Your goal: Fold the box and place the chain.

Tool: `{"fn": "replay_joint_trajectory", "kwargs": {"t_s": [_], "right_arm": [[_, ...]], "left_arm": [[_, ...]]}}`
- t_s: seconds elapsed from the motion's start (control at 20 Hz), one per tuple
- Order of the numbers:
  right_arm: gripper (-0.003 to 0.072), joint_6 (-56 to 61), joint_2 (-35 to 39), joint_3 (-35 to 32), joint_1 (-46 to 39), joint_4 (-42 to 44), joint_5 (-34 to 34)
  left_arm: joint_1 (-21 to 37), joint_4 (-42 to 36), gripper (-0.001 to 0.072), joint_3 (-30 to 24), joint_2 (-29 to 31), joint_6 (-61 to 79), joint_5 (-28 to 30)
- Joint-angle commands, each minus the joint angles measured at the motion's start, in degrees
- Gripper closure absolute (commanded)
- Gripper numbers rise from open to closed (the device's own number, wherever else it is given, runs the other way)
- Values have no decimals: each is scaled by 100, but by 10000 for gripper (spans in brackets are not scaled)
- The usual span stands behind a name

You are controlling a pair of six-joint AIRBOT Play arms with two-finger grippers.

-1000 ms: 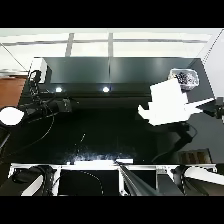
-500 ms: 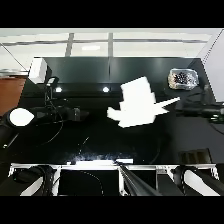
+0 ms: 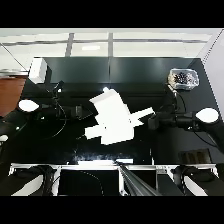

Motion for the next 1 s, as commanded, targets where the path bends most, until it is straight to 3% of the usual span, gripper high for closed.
{"fn": "replay_joint_trajectory", "kwargs": {"t_s": [0.0,0.1,0.3,0.45,0.8,0.95], "right_arm": [[640,46,337,-232,251,-7,-404],[640,46,337,-234,251,-4,-431],[640,103,337,-234,249,-2,-466],[640,199,337,-234,251,-2,-468],[640,352,337,-234,251,-4,-468],[640,476,337,-234,249,-4,-468]], "left_arm": [[380,-837,6,-2,-538,1349,-800],[393,-872,5,0,-780,1513,-782],[212,-1696,6,15,-1279,2114,-527],[-55,-1700,5,131,-1620,2487,-610],[-315,-1788,11,623,-2378,3626,-1244],[-332,-1788,32,964,-2889,4288,-2258]]}}
